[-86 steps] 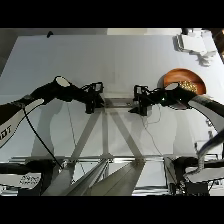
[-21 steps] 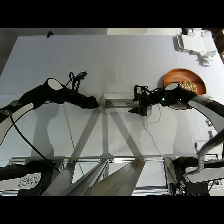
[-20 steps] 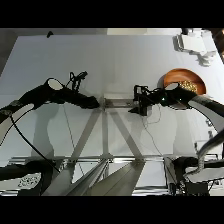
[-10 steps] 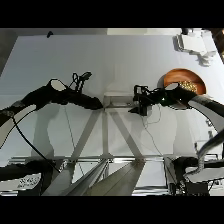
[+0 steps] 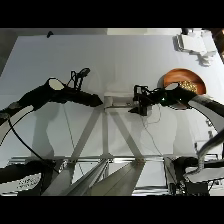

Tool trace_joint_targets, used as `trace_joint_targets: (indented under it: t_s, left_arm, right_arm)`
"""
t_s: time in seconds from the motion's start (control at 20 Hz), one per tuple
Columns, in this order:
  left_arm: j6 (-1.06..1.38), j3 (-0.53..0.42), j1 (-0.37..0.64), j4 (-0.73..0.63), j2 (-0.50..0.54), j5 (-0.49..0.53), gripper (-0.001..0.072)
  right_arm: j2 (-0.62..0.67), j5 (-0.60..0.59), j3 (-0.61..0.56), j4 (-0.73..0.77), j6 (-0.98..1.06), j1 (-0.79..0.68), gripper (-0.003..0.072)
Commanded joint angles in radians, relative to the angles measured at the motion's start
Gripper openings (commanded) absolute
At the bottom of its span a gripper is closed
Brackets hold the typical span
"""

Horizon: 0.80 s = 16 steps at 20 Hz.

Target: Fold the box and place the chain.

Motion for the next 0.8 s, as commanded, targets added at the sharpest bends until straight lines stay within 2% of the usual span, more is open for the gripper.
trace_joint_targets:
  t_s: [0.0, 0.05, 0.1, 0.2, 0.35, 0.4, 0.75]
  left_arm:
    - [-0.030, 0.000, 0.002, 0.002, 0.032, 0.016, 0.0286]
    - [-0.033, 0.000, 0.000, -0.015, 0.031, 0.017, 0.0299]
    - [-0.033, 0.000, -0.005, -0.029, 0.030, 0.027, 0.0381]
    - [-0.033, 0.000, -0.024, -0.039, 0.030, 0.066, 0.0670]
    - [-0.033, 0.000, -0.061, -0.037, 0.016, 0.140, 0.0666]
    - [-0.033, 0.000, -0.071, -0.037, 0.004, 0.154, 0.0646]
    - [-0.066, 0.000, -0.127, -0.031, -0.074, 0.247, 0.0643]
  right_arm:
    - [0.000, 0.000, 0.000, 0.000, 0.000, 0.000, 0.0465]
    - [0.000, 0.000, 0.000, 0.000, 0.000, 0.000, 0.0465]
    - [0.000, 0.000, 0.000, 0.000, 0.000, 0.000, 0.0465]
    - [0.000, 0.000, 0.000, 0.000, 0.000, 0.000, 0.0465]
    - [0.000, 0.000, 0.000, 0.000, 0.000, 0.000, 0.0465]
    - [0.000, 0.000, 0.000, 0.000, 0.000, 0.000, 0.0465]
    - [0.000, 0.000, 0.000, 0.000, 0.000, 0.000, 0.0465]
